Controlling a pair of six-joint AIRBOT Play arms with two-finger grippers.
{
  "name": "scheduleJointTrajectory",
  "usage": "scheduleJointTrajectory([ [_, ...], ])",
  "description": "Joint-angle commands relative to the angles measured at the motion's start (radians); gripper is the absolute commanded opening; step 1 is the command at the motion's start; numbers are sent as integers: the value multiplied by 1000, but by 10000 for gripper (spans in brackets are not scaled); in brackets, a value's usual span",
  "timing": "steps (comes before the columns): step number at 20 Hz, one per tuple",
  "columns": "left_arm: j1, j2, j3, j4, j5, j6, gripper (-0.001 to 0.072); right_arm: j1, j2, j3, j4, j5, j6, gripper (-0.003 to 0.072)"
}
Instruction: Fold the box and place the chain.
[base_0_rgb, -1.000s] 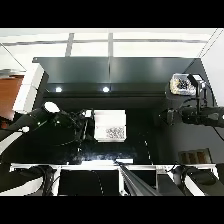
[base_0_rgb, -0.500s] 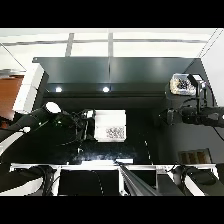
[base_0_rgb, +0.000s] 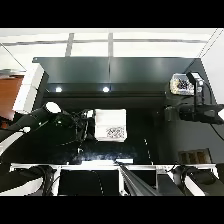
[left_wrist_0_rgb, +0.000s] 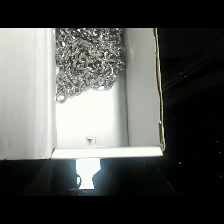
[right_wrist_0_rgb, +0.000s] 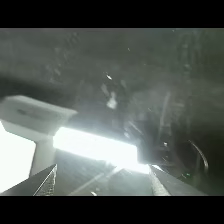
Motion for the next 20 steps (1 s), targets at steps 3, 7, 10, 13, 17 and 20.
scheduleJointTrajectory([
  [3, -1, -1, 0, 2, 2, 0, 406, 133, -179, 44, 80, -216, -23, 715],
  [7, -1, -1, 0, 2, 3, 0, 406, 219, -382, 153, 80, -289, -23, 716],
  [10, -1, -1, 0, 2, 3, 0, 406, 247, -513, 229, 80, -280, -26, 716],
  [13, -1, -1, 0, 2, 3, 0, 406, 273, -569, 257, 117, -258, -64, 716],
  [17, -1, -1, 0, 2, 3, 0, 406, 296, -571, 258, 300, -190, -274, 715],
  [20, -1, -1, 0, 2, 3, 0, 406, 296, -571, 269, 376, -101, -425, 716],
])
